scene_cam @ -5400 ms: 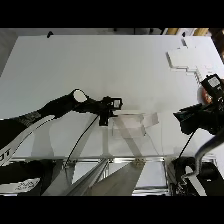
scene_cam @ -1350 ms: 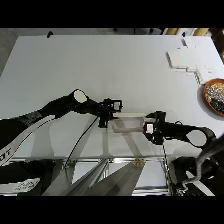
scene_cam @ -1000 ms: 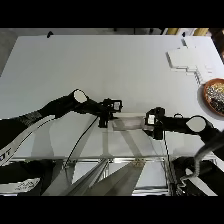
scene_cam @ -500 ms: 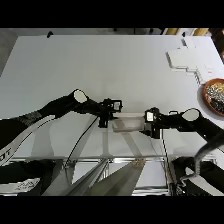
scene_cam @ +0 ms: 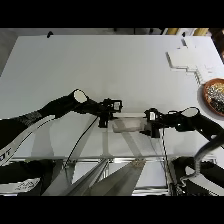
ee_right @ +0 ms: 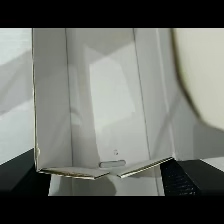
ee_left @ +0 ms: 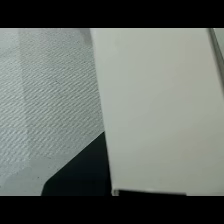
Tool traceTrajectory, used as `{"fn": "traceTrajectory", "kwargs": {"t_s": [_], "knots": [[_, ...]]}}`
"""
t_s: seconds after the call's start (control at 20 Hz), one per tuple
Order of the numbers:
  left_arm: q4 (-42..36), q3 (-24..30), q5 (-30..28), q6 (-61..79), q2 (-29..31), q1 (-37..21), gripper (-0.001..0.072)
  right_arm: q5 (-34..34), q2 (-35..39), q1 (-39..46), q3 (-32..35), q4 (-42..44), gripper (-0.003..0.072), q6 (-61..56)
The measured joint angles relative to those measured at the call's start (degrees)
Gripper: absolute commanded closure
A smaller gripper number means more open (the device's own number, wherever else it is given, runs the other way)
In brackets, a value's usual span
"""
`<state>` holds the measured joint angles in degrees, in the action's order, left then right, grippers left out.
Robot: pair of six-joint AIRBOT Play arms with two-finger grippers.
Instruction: Fold the box and place the chain.
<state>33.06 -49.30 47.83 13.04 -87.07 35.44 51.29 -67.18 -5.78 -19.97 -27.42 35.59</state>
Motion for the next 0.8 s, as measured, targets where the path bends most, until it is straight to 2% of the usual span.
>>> {"fn": "traceTrajectory", "kwargs": {"t_s": [0.05,0.1,0.25,0.3,0.45,0.7,0.8], "knots": [[0.0,0.02,0.0,0.0,0.0,0.02,0.0698,-0.04,-0.46,0.02,0.0,0.24,0.0073,0.24],[0.0,0.0,0.0,0.0,0.0,0.02,0.0698,-0.22,-0.81,0.07,0.0,0.46,0.0162,0.37],[0.0,0.0,0.04,0.04,0.0,0.02,0.0698,-0.52,-1.4,0.11,-0.02,0.81,0.0178,0.7],[0.0,0.0,0.04,0.02,0.0,0.02,0.0698,-0.61,-1.51,0.11,-0.02,0.85,0.0234,0.76],[0.0,0.0,0.04,0.02,0.0,0.02,0.0698,-0.92,-1.66,0.11,-0.02,0.9,0.0295,0.87],[0.0,0.0,0.04,0.02,0.0,0.02,0.0698,-1.25,-1.73,0.13,-0.02,0.72,0.0294,0.9],[0.0,0.0,0.04,0.0,0.0,0.02,0.0698,-1.31,-1.73,0.13,-0.02,0.63,0.0268,0.9]]}}
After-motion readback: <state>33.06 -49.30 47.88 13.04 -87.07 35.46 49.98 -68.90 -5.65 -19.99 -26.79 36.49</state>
